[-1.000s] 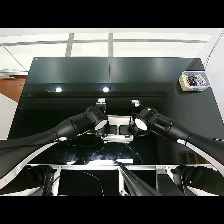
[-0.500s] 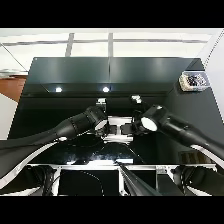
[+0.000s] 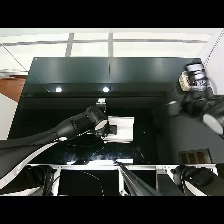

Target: Fold the box and place the chain.

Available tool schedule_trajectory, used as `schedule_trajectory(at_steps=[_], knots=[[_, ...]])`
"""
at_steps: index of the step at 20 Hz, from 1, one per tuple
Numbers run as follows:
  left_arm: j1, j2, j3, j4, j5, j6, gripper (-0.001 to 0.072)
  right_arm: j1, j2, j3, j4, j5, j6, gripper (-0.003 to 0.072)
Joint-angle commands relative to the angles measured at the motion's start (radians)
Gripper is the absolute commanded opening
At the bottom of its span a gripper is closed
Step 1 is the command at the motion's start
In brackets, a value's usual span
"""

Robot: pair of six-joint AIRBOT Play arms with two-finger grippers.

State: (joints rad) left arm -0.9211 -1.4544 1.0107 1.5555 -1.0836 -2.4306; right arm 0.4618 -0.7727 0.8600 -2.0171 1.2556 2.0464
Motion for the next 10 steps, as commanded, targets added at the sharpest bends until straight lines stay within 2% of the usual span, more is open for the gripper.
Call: schedule_trajectory(at_steps=[1, 3, 5, 8, 10], knots=[[-0.001, 0.0, 0.0, 0.0, 0.005, -0.001, 0.0025, -0.378, -0.035, -0.062, -0.074, -0.264, -0.091, 0.0713], [0.0, 0.0, 0.0, 0.0, 0.006, -0.001, 0.0025, -0.566, -0.145, -0.03, 0.068, -0.436, -0.151, 0.0712], [0.0, 0.0, 0.0, 0.003, 0.011, -0.001, 0.0025, -0.683, -0.298, 0.074, 0.233, -0.498, -0.174, 0.0709], [0.0, 0.0, 0.0, 0.003, 0.014, -0.001, 0.0025, -0.758, -0.559, 0.32, 0.443, -0.431, -0.178, 0.0701], [-0.001, 0.0, 0.0, 0.003, 0.014, 0.0, 0.0025, -0.76, -0.73, 0.524, 0.462, -0.299, -0.177, 0.0628]])
